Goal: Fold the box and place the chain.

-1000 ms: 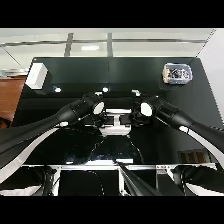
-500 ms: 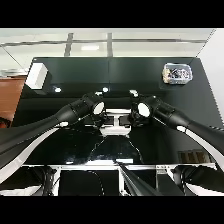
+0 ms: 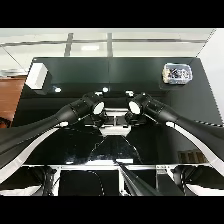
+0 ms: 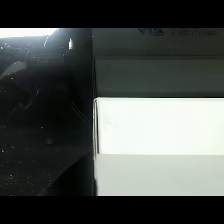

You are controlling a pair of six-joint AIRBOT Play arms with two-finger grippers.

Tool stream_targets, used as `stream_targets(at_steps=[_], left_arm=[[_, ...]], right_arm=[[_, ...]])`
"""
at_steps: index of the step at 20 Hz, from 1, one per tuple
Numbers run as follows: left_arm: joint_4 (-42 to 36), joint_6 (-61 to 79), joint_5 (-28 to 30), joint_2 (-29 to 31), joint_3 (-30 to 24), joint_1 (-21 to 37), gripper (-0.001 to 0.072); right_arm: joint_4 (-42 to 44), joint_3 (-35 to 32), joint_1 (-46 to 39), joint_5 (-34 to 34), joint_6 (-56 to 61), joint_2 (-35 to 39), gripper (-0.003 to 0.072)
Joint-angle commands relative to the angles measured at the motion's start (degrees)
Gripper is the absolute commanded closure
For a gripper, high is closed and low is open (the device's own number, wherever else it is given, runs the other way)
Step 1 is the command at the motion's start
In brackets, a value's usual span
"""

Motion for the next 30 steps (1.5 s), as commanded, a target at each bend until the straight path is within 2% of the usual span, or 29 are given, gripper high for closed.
stream_targets(at_steps=[1,2,7,8,9,14,15,16,17,22,23,24,30], left_arm=[[0.0,0.0,0.0,0.0,0.0,0.0,0.0684],[0.0,0.0,0.0,0.0,0.0,0.0,0.0684],[0.0,0.0,0.0,0.0,0.0,0.0,0.0684],[0.0,0.0,0.0,0.0,0.0,0.0,0.0684],[0.0,0.0,0.0,0.0,0.0,0.0,0.0684],[0.0,0.0,0.0,0.0,0.0,0.0,0.0684],[0.0,0.0,0.0,0.0,0.0,0.0,0.0684],[0.0,0.0,0.0,0.0,0.0,0.0,0.0684],[0.0,0.0,0.0,0.0,0.0,0.0,0.0684],[0.0,0.0,0.0,0.0,0.0,0.0,0.0684],[0.0,0.0,0.0,0.0,0.0,0.0,0.0684],[0.0,0.0,0.0,0.0,0.0,0.0,0.0684],[0.0,0.0,0.0,0.0,0.0,0.0,0.0684]], right_arm=[[-0.9,0.3,0.3,1.4,1.0,-0.4,0.0451],[-0.9,0.3,0.3,1.5,1.0,-0.4,0.0673],[-0.9,0.3,0.4,1.8,1.0,-0.4,0.0651],[-0.4,0.3,0.3,2.0,1.1,-0.4,0.0466],[0.0,0.3,0.3,2.2,1.2,-0.4,0.0429],[0.0,0.3,0.4,2.8,1.9,-1.4,0.0431],[0.0,0.3,0.4,2.8,1.9,-1.7,0.0470],[-0.1,0.3,0.4,2.7,1.8,-1.7,0.0632],[-0.2,0.3,0.5,2.4,1.8,-1.7,0.0668],[-0.2,0.3,0.5,2.2,1.8,-1.5,0.0665],[-0.2,0.3,0.5,2.1,1.8,-1.2,0.0589],[-0.2,0.3,0.5,2.1,1.8,-0.9,0.0475],[-0.2,3.2,0.3,6.0,-1.4,1.6,0.0476]])
